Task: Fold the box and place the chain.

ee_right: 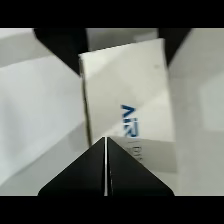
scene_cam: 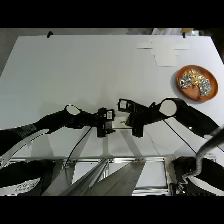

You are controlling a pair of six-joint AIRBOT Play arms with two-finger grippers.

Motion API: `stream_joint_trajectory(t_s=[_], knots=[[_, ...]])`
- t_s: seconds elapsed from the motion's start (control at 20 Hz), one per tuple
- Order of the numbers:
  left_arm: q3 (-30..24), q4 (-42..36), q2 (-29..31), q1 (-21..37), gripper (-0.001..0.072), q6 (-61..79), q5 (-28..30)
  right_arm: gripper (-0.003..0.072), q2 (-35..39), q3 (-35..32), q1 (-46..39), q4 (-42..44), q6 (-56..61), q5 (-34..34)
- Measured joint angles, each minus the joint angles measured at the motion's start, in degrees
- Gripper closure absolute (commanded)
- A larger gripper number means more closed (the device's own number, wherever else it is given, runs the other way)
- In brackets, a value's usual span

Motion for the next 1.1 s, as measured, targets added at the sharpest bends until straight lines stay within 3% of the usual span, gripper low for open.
stream_joint_trajectory(t_s=[0.25, 0.6, 0.8, 1.1], knots=[[0.0, 0.0, 0.0, 0.0, 0.0613, 0.0, 0.0, 0.0670, 9.4, 0.0, -7.7, -10.2, 15.0, 2.3], [0.0, 0.0, 0.0, 0.0, 0.0613, 0.0, 0.0, 0.0670, 14.3, -5.4, -27.8, -33.1, 41.7, 17.6], [0.0, 0.0, 0.0, 0.0, 0.0613, 0.0, 0.0, 0.0670, 14.7, -8.5, -37.0, -36.6, 48.2, 22.7], [0.0, 0.0, 0.0, 0.0, 0.0613, 0.0, 0.0, 0.0670, 14.8, -9.5, -41.3, -37.0, 51.0, 28.1]])
